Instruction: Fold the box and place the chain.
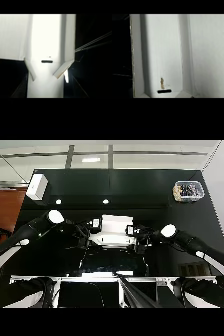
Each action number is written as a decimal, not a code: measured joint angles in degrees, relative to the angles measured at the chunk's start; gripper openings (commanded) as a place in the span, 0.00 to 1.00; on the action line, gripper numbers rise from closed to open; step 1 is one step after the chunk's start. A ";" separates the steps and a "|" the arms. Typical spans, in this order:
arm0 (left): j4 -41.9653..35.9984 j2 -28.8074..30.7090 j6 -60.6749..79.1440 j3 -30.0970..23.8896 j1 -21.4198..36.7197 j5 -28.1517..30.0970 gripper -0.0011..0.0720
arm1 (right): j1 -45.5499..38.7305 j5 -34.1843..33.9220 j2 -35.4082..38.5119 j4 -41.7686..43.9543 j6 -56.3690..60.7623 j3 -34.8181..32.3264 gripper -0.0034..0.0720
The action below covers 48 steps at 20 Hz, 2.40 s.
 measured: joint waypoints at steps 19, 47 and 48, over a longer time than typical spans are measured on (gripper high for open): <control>-4.52 0.00 -0.68 0.00 -3.39 4.98 0.39 | 0.00 -0.02 0.00 0.02 0.02 0.02 0.62; 3.98 1.03 -26.29 2.36 -2.08 8.92 0.05 | 0.00 -0.02 0.00 0.02 0.00 0.02 0.62; 5.60 2.45 -29.99 2.54 -0.02 8.87 0.05 | 0.00 -0.04 0.00 0.02 0.00 0.02 0.62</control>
